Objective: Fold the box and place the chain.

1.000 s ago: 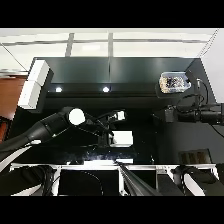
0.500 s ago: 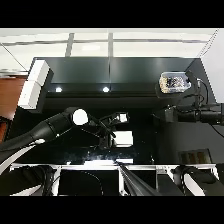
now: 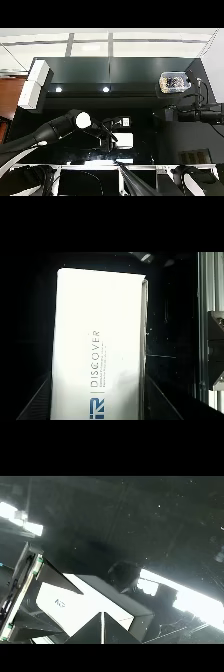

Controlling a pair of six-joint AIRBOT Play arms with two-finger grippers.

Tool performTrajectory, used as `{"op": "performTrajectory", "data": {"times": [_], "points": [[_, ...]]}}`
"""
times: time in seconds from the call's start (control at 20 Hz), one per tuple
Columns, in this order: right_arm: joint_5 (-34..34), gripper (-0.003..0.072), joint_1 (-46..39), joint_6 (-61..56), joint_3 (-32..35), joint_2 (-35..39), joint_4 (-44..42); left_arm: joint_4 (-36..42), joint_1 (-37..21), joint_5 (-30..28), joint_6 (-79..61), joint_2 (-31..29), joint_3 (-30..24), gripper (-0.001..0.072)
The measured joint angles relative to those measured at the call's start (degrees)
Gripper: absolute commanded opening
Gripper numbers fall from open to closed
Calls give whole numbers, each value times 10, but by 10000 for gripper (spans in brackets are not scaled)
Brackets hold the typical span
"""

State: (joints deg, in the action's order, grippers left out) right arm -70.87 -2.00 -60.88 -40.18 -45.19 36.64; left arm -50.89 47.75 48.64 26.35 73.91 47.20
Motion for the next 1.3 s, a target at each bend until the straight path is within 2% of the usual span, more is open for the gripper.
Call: {"op": "performTrajectory", "data": {"times": [0.25, 0.45, 0.55, 0.65, 0.7, 0.85, 0.95, 1.1, 1.2, 1.3], "points": [[2, 16, 0, 0, 0, 0, 1, -12, 11, -7, 0, 15, 0, 712], [2, 16, 0, 0, 0, 0, 1, -14, 29, -43, 0, 32, 0, 711], [2, 16, 0, 0, 0, 0, 1, -16, 40, -68, 1, 38, -3, 672], [2, 16, 0, 0, 0, 0, 1, -21, 43, -83, 2, 41, -7, 323], [2, 16, 0, 0, 0, 0, 1, -24, 42, -81, 1, 41, -9, 292], [2, 16, 0, 0, 0, 0, 1, -61, 22, -39, 30, 34, -12, 292], [2, 16, 0, 0, 0, 0, 1, -122, -8, 1, 87, 11, -18, 292], [2, 16, 0, 0, 0, 0, 1, -212, -82, 59, 168, -50, -39, 293], [3, 16, 0, 0, 0, 0, 1, -241, -160, 102, 198, -104, -62, 293], [5, 17, 0, 0, 0, 0, 3, -269, -268, 143, 234, -158, -89, 293]]}}
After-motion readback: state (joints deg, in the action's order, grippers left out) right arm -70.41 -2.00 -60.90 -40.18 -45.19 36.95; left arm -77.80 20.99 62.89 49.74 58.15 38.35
